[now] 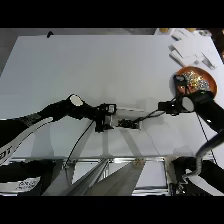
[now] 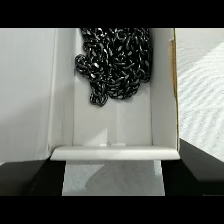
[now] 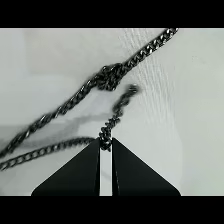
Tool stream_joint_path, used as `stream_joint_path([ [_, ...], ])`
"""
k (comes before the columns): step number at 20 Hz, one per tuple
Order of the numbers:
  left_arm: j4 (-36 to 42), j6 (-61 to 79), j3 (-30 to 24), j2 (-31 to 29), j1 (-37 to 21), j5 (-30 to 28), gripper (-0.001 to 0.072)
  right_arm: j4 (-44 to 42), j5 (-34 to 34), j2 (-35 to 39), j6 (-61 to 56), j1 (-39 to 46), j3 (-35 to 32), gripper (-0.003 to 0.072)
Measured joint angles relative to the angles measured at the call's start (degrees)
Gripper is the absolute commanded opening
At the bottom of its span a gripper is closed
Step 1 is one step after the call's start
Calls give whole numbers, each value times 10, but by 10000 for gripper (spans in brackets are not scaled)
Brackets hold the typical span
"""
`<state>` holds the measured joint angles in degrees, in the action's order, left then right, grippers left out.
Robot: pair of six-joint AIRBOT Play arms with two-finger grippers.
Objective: Fold the box and place the chain.
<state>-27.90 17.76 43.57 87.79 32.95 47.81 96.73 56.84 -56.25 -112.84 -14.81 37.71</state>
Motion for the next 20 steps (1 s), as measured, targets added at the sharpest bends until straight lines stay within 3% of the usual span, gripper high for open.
stream_joint_path([
  [5,0,0,0,0,0,0,150,-80,40,138,39,-47,0,16],
  [8,0,0,0,0,0,0,150,-140,37,183,47,-101,0,17],
  [14,0,0,0,0,0,0,150,-210,-90,207,49,-239,0,18],
  [20,0,0,0,0,0,0,150,-235,-190,167,38,-298,0,18],
])
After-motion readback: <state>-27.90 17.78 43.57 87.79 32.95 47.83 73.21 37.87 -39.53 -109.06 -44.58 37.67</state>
